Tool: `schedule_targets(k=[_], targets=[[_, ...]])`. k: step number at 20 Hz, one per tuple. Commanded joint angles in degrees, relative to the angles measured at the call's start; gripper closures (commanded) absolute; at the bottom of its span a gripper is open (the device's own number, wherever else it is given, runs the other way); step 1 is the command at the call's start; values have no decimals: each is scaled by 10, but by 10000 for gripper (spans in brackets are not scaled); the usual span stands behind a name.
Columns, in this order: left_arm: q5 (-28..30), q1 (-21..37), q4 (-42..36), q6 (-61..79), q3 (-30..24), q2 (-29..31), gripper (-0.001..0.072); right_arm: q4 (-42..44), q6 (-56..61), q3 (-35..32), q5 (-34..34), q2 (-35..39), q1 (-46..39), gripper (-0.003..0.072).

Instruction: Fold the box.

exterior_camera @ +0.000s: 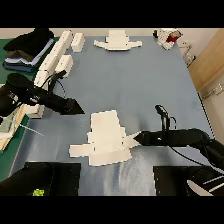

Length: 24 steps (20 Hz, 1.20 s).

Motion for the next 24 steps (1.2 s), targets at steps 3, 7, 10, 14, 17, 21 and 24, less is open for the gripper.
schedule_targets(k=[3, 7, 10, 14, 17, 21, 24], targets=[[-1, 2, 3, 17, -29, -35, 328, -43, 1, -12, 52, 3, 43, 685], [18, 17, 9, 30, -70, -35, 327, -48, 1, -24, 67, 3, 42, 684], [42, 22, 6, 49, -92, -59, 327, -50, 1, -24, 67, 3, 42, 685], [64, 8, -56, 102, -96, -141, 328, -50, 1, -24, 67, 3, 43, 685], [65, 0, -130, 159, -89, -210, 328, -51, 1, -24, 61, 3, 43, 685], [54, -19, -142, 169, -74, -269, 328, -51, 1, -23, 58, 3, 43, 685], [22, -26, -141, 196, -74, -276, 423, -51, 1, -23, 58, 3, 43, 685]])
